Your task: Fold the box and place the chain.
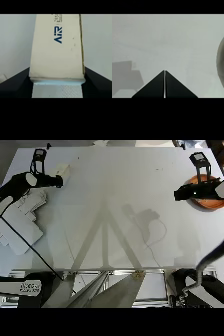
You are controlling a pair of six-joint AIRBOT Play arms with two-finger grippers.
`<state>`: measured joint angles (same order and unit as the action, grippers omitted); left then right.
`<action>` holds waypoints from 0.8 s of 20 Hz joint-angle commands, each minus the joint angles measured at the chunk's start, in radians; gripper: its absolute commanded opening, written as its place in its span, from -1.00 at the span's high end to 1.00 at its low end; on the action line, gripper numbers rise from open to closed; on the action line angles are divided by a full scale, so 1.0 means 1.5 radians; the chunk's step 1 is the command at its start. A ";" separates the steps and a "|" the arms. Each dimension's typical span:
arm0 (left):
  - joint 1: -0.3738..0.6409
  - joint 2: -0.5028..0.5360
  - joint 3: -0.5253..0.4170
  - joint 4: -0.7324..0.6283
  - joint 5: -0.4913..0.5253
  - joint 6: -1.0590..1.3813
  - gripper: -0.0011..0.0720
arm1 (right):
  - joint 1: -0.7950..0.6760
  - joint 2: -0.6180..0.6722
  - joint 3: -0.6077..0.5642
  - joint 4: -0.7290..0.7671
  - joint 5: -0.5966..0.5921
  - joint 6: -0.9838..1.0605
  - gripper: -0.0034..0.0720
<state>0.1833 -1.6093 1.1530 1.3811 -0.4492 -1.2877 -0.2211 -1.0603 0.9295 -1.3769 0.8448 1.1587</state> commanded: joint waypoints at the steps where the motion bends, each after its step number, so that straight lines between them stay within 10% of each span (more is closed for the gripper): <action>1: 0.000 -0.058 0.000 0.012 -0.018 -0.015 0.95 | 0.000 0.001 0.001 0.000 0.000 0.000 0.87; 3: 0.000 -0.075 0.000 0.012 -0.035 -0.015 0.65 | 0.000 0.001 0.001 0.000 0.000 0.000 0.87; 5: 0.001 -0.076 0.000 0.014 -0.045 -0.015 -1.00 | 0.000 0.001 0.001 0.000 0.000 0.000 0.87; 16: -0.003 0.180 0.000 0.012 -0.132 -0.013 -0.98 | 0.000 0.001 0.001 0.000 0.000 0.000 0.87</action>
<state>0.1814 -1.4651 1.1530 1.4021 -0.6209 -1.3087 -0.2211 -1.0603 0.9298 -1.3769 0.8444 1.1591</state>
